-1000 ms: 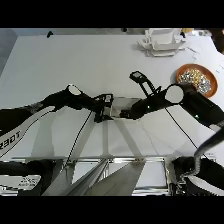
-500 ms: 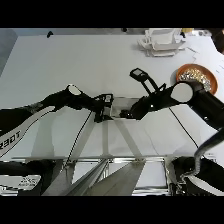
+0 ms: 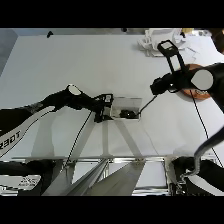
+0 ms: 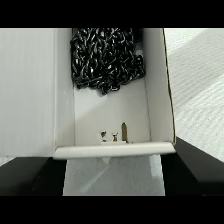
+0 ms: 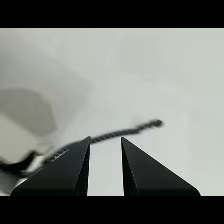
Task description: Fold the box and place the chain.
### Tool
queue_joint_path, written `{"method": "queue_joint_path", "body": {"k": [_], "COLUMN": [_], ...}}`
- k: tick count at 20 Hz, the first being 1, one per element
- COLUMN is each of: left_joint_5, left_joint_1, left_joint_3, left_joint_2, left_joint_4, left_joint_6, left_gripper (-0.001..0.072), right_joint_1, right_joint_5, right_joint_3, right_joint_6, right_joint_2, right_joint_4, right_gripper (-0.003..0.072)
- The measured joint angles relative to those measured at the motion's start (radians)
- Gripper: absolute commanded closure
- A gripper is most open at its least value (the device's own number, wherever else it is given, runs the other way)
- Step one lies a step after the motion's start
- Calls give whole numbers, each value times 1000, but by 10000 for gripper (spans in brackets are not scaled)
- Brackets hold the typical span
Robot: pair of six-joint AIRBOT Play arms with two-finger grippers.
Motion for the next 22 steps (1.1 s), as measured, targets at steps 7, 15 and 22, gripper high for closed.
{"method": "queue_joint_path", "body": {"k": [7, 15, 22], "left_joint_5": [0, 0, 0], "left_joint_1": [0, 0, 0], "left_joint_3": [0, 0, 0], "left_joint_2": [0, 0, 0], "left_joint_4": [0, 0, 0], "left_joint_6": [0, 0, 0], "left_gripper": [459, 459, 459], "right_joint_1": [-162, -182, -184], "right_joint_5": [-18, -112, -147], "right_joint_3": [-31, -41, -41], "right_joint_6": [51, 8, -8], "right_joint_2": [-221, -371, -428], "right_joint_4": [9, 50, 55], "right_gripper": [309, 355, 602]}}
